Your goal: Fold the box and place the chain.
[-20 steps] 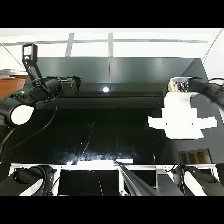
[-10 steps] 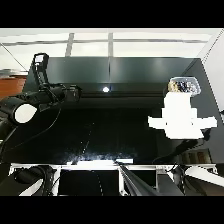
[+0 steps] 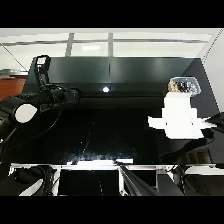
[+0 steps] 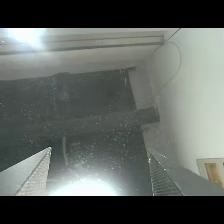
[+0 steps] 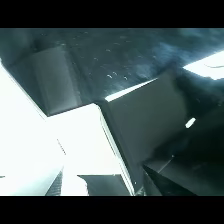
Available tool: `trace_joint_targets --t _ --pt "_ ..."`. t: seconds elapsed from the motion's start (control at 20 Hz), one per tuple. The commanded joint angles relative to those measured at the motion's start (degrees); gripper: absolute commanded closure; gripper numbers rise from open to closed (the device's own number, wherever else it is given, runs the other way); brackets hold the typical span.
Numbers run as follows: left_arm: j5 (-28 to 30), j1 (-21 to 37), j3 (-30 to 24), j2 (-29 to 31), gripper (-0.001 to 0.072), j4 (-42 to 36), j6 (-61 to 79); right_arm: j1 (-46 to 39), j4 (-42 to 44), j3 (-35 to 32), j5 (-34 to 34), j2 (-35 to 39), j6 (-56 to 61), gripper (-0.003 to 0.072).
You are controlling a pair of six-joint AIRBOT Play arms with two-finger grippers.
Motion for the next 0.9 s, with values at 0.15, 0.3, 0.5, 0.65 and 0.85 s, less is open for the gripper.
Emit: trace_joint_targets --t 0.15,0.3,0.5,0.65,0.85 --pt "-0.22 0.04 0.04 -0.17 -0.0002 0.02 -0.02 0.66 1.25 1.22 0.04 -1.31 -4.33 0.0562" --pt "-0.22 0.04 0.04 -0.17 -0.0002 0.02 -0.02 0.68 1.68 1.22 1.97 -1.31 -5.81 0.0621" --pt "-0.33 0.04 0.04 -0.17 -0.0002 0.00 -0.02 2.29 2.97 1.18 6.60 -1.18 -5.33 0.0656" --pt "-0.31 0.04 0.04 -0.17 -0.0001 -0.42 -0.02 6.10 5.60 0.92 8.79 -0.35 -3.85 0.0658" --pt "-0.26 0.04 0.04 -0.20 -0.0002 -0.42 -0.02 12.83 8.26 -1.27 8.63 2.95 -2.10 0.0659"
